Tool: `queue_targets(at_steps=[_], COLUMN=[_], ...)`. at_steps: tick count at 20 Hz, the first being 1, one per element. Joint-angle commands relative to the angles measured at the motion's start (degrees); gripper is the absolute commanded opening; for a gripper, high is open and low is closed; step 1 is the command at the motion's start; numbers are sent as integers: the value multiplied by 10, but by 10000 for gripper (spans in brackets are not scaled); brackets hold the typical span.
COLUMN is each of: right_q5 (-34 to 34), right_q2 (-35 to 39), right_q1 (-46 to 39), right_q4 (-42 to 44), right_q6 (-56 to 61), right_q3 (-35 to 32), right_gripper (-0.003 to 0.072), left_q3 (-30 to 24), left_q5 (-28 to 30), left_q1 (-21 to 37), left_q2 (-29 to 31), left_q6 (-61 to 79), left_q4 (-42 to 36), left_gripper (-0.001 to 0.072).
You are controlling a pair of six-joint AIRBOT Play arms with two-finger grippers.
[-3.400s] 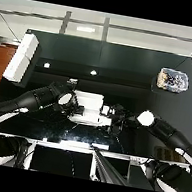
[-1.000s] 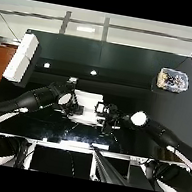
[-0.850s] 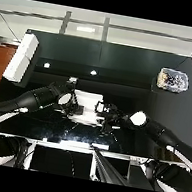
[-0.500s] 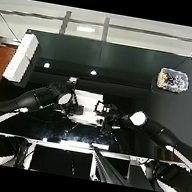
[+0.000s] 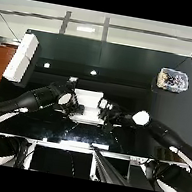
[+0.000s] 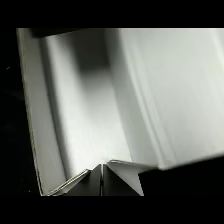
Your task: Fold the box and place the chain.
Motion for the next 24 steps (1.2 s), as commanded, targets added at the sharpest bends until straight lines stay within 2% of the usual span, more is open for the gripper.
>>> queue_targets(at_steps=[1, 2, 5, 7, 9, 12, 14, 21, 24], right_q5=[52, 98, 242, 339, 368, 358, 319, 195, 179], right_q2=[59, 84, 152, 160, 160, 138, 107, -4, -27], right_q1=[-77, -118, -263, -360, -421, -430, -410, -246, -216], right_q4=[-108, -137, -143, -154, -163, -162, -156, -5, 91], right_q6=[291, 344, 492, 576, 617, 644, 666, 650, 566], right_q3=[1, 1, 1, 0, -19, -70, -104, -112, -112], right_gripper=[23, 22, 21, 21, 22, 21, 21, 22, 23], left_q3=[0, 0, 0, 0, 0, 0, 0, 0, 0], left_q5=[-5, -5, -4, -5, -4, -2, -3, -7, -7], left_q1=[0, 0, 0, 0, 0, 0, 0, 0, 0], left_q2=[0, 0, 0, 0, 0, 0, 0, 0, 0], left_q6=[0, 0, 2, 2, 2, 2, 4, 10, 11], left_q4=[2, 2, 2, 3, 3, 3, 4, 2, 2], left_gripper=[30, 30, 30, 30, 30, 30, 30, 29, 30])
